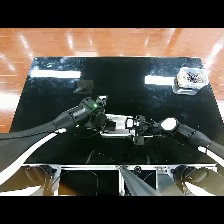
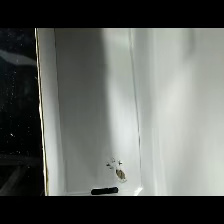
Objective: Fold the box and place the chain.
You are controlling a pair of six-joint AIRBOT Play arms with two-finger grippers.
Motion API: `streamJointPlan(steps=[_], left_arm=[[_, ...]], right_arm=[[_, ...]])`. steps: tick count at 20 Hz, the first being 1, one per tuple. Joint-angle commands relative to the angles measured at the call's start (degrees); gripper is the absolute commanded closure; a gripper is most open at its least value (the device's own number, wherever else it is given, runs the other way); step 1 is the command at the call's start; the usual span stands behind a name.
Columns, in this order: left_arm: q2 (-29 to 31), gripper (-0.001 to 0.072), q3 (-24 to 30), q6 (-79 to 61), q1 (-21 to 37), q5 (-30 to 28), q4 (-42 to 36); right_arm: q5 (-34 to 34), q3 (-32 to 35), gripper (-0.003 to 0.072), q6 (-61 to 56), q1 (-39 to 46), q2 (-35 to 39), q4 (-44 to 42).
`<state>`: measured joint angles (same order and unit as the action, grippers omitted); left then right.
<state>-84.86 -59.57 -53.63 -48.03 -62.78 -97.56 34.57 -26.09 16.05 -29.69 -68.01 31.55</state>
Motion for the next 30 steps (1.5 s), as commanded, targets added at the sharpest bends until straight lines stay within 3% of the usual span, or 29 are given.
streamJointPlan(steps=[1, 2, 7, 9, 22, 26, 30], left_arm=[[0.0, 0.0592, -0.1, -0.1, 0.0, 0.4, -0.5], [0.0, 0.0684, -0.1, -0.3, 0.0, 0.4, -0.5], [0.1, 0.0685, -0.1, -0.5, 0.1, 0.4, -0.4], [0.2, 0.0684, -0.3, -0.5, 0.4, 0.0, -0.1], [4.7, 0.0684, -0.7, 0.0, 6.5, -9.3, 10.8], [6.8, 0.0684, 4.2, 0.0, 10.0, -8.1, 9.3], [9.6, 0.0684, 9.2, 0.3, 10.3, -0.1, 4.0]], right_arm=[[0.1, 0.0, 0.0145, 0.0, 0.0, 0.0, 0.0], [0.1, 0.0, 0.0145, 0.0, 0.0, 0.0, 0.0], [0.9, 0.0, 0.0143, 0.0, 0.0, 0.1, 0.0], [0.9, 0.0, -0.0025, -0.1, 0.0, 0.2, 0.0], [1.8, 0.0, -0.0027, -3.8, 0.3, 9.8, 0.7], [3.8, 0.0, -0.0027, -4.1, 0.3, 9.8, 2.1], [3.7, 0.0, -0.0027, -4.0, 0.3, 9.7, 3.0]])
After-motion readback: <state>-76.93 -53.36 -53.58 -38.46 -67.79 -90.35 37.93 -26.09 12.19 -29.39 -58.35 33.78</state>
